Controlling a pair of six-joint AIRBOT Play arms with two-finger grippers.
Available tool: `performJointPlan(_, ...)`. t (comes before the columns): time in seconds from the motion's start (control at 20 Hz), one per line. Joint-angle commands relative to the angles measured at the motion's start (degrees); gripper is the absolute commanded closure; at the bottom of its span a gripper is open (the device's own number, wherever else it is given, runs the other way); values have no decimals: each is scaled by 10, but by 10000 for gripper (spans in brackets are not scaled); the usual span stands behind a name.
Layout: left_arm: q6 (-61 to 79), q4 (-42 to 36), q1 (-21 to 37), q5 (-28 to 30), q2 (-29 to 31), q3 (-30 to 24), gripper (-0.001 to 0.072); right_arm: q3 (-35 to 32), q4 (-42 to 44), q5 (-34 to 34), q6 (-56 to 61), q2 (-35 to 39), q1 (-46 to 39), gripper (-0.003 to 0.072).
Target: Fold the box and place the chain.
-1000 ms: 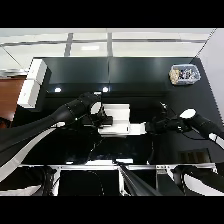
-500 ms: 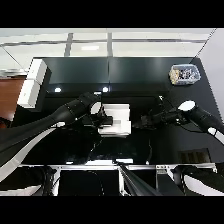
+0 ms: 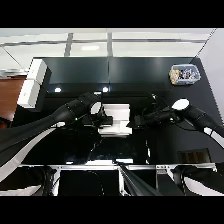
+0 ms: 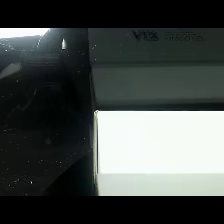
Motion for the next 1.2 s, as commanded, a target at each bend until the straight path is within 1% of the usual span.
performJointPlan(0.0, 0, -1, 0, 0, 0, 0, 682, 21, -44, -28, 58, 0, 38, 289)
performJointPlan(0.15, 0, -1, 0, 0, 0, 0, 682, 46, -96, -38, 125, 0, 67, 289)
performJointPlan(0.4, 0, -1, 0, 0, 0, 0, 682, 93, -255, -50, 287, -1, 124, 289)
performJointPlan(0.55, 0, -1, 0, 0, 0, 0, 682, 113, -327, -59, 362, -3, 157, 289)
performJointPlan(0.7, 0, -1, 0, 0, 0, 0, 682, 132, -381, -63, 416, -19, 191, 289)
performJointPlan(0.85, 0, -1, 0, 0, 0, 0, 682, 160, -408, -59, 457, -53, 222, 289)
performJointPlan(0.9, 0, -1, 0, 1, 0, 0, 682, 168, -422, -58, 472, -63, 232, 294)
performJointPlan(0.95, 0, -1, 0, 1, 0, 0, 682, 175, -443, -51, 487, -70, 241, 395)
performJointPlan(1.05, 0, -1, 0, 2, 0, 0, 682, 183, -492, -31, 535, -78, 253, 395)
performJointPlan(1.15, 0, -1, 0, 2, 0, 0, 682, 184, -517, -19, 560, -78, 256, 395)
